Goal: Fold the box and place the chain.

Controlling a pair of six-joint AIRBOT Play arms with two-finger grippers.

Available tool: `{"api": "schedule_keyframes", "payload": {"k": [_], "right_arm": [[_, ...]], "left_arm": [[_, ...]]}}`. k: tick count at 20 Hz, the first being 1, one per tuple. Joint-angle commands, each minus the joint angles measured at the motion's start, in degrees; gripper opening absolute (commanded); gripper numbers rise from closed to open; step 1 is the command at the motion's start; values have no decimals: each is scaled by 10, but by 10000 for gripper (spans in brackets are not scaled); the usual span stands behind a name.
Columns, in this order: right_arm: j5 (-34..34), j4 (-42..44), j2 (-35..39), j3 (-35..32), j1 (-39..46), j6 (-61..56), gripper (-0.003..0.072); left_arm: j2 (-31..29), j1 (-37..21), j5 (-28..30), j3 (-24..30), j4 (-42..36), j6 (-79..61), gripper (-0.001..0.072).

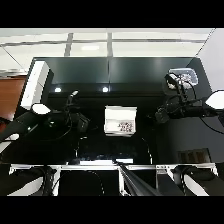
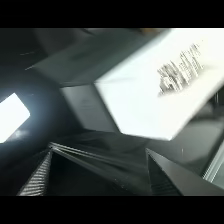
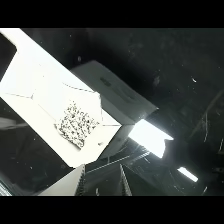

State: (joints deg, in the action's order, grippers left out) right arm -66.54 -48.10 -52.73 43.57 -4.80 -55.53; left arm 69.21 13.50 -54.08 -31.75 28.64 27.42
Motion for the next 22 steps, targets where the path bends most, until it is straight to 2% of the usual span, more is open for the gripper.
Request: {"api": "schedule_keyframes", "payload": {"k": [1,2,3,5,7,10,12,22], "right_arm": [[3,0,0,0,0,-14,281],[3,0,0,0,0,-16,281],[3,0,0,0,0,-19,281],[4,0,0,0,0,-26,281],[4,0,0,0,0,-26,281],[9,0,0,0,0,-26,281],[15,0,0,0,0,-26,281],[18,-6,-1,0,0,-25,281]], "left_arm": [[34,38,-24,-3,-52,-305,717],[34,58,-18,-11,-16,-375,717],[36,77,14,-17,21,-424,716],[51,88,65,-24,33,-442,717],[81,84,41,-44,38,-441,717],[98,84,54,-66,8,-442,717],[106,89,42,-75,11,-442,716],[108,133,59,-77,11,-437,716]]}}
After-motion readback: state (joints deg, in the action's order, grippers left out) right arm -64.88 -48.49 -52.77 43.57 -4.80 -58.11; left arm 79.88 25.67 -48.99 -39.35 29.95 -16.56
